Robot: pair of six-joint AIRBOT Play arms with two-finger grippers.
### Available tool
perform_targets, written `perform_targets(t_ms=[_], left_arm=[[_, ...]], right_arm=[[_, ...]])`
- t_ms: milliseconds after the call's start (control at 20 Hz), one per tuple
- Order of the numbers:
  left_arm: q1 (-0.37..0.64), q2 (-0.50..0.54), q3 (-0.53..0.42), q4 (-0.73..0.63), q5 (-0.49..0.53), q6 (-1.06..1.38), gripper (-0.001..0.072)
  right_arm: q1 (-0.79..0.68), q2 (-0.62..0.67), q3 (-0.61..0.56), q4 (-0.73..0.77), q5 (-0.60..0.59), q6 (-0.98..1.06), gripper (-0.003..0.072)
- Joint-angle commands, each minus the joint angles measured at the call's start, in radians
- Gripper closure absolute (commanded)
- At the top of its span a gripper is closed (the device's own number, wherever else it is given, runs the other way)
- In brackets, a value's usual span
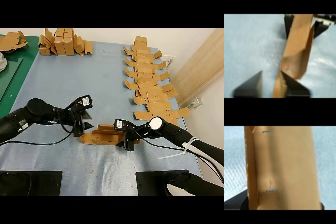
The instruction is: Fold the box.
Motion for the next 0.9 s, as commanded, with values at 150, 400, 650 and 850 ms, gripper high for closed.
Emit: perform_targets(t_ms=[150,400,650,850], left_arm=[[-0.082,0.073,0.000,0.286,-0.301,-0.815,0.0702],[-0.140,-0.114,0.103,-0.055,-0.102,-0.787,0.0702],[-0.049,-0.302,0.233,-0.258,-0.119,-0.683,0.0701],[-0.017,-0.438,0.256,-0.229,-0.064,-0.714,0.0701]], right_arm=[[0.001,0.000,-0.001,0.000,0.000,0.000,0.0189],[0.001,0.000,-0.001,0.000,0.001,0.000,0.0188],[0.001,0.000,-0.001,-0.003,0.000,0.000,0.0189],[0.001,0.000,-0.001,-0.003,0.000,0.000,0.0188]])
